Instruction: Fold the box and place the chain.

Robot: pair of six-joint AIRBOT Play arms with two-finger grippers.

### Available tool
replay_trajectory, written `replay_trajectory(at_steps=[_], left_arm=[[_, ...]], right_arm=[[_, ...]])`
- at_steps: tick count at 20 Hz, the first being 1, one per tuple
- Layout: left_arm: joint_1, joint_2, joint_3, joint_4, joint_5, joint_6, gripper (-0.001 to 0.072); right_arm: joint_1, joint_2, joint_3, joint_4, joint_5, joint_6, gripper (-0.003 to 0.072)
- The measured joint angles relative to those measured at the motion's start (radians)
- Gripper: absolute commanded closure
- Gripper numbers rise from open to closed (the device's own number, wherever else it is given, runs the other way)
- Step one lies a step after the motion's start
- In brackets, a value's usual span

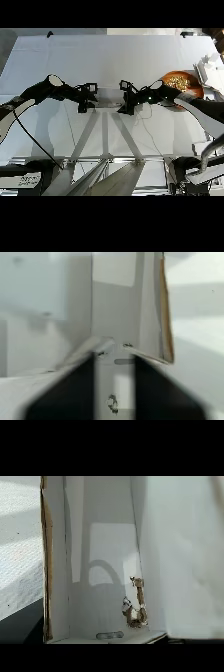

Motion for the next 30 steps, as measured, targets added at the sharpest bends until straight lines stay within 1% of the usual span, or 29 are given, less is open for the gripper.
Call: replay_trajectory(at_steps=[4,10,12,15,19,22,25,27,30], left_arm=[[-0.001,0.037,0.000,0.055,-0.003,-0.093,0.0703],[0.000,0.196,0.000,0.268,-0.015,-0.329,0.0703],[0.006,0.256,-0.007,0.315,-0.015,-0.418,0.0703],[0.033,0.343,-0.049,0.330,-0.002,-0.517,0.0703],[0.123,0.409,-0.175,0.235,0.061,-0.644,0.0704],[0.207,0.402,-0.247,0.143,0.113,-0.812,0.0705],[0.257,0.348,-0.275,0.102,0.128,-0.967,0.0706],[0.259,0.298,-0.283,0.076,0.124,-1.021,0.0708],[0.223,0.224,-0.290,0.041,0.116,-1.063,0.0707]], right_arm=[[0.000,0.000,0.000,0.000,0.000,0.000,0.0170],[0.000,0.000,0.000,0.000,0.000,0.000,0.0170],[0.000,0.000,0.000,0.000,0.000,0.000,0.0170],[0.000,0.000,0.000,0.000,0.000,0.000,0.0170],[0.000,0.000,0.000,0.000,0.000,0.000,0.0170],[0.000,0.000,0.000,0.000,0.000,0.000,0.0170],[0.000,0.000,0.000,0.000,0.000,0.000,0.0170],[0.000,0.000,0.000,0.000,0.000,0.000,0.0170],[0.000,0.000,0.000,0.000,0.000,0.000,0.0170]])
